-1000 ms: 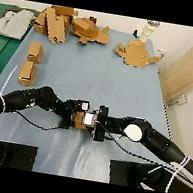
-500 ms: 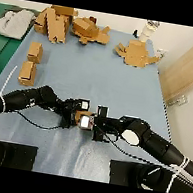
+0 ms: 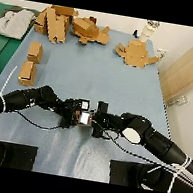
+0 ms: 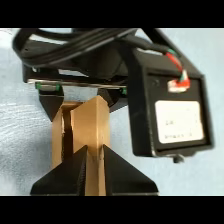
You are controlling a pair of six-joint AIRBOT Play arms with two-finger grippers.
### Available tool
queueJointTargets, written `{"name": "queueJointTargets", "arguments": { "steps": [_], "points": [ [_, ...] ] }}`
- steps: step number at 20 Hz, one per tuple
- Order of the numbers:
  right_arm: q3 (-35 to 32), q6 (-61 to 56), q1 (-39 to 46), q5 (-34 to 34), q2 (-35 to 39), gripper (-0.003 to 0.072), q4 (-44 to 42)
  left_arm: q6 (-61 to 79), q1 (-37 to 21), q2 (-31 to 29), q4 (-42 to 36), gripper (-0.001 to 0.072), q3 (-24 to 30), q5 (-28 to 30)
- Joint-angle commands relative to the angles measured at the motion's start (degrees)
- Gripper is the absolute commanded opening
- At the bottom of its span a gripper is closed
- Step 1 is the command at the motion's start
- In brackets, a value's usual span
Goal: Fold the box.
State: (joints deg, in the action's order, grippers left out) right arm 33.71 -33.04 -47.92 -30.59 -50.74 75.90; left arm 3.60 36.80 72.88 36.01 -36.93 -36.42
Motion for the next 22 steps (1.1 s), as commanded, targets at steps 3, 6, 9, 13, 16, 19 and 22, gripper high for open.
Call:
{"name": "queueJointTargets", "arguments": {
  "steps": [3, 6, 9, 13, 16, 19, 22],
  "points": [
    [-1.33, -0.26, -0.04, -0.42, -1.36, 0.0154, -0.07, 0.00, 0.00, -0.02, -0.02, 0.0402, -0.02, -0.07],
    [-1.55, -1.99, -0.07, -0.44, -3.06, 0.0155, -0.26, 0.00, 0.00, -0.02, -0.02, 0.0402, -0.02, -0.09],
    [-1.55, -2.12, -0.04, -0.55, -3.37, 0.0155, -0.26, 0.00, 0.00, -0.02, -0.02, 0.0402, -0.02, -0.09],
    [-1.55, -6.56, -0.04, -2.43, -3.87, 0.0162, -0.24, 0.00, 0.00, -0.02, -0.02, 0.0402, -0.02, -0.07],
    [-1.53, -7.74, 0.02, -3.91, -4.07, 0.0426, -0.24, -0.02, 0.00, -0.02, -0.02, 0.0402, -0.02, -0.09],
    [-1.46, -8.87, 0.02, -3.89, -3.67, 0.0426, -0.22, -0.02, 0.00, -0.02, -0.02, 0.0402, -0.02, -0.07],
    [-0.26, -16.81, 0.50, -3.41, 0.42, 0.0425, 0.07, -0.02, 0.00, -0.02, -0.02, 0.0402, -0.02, -0.09]
  ]
}}
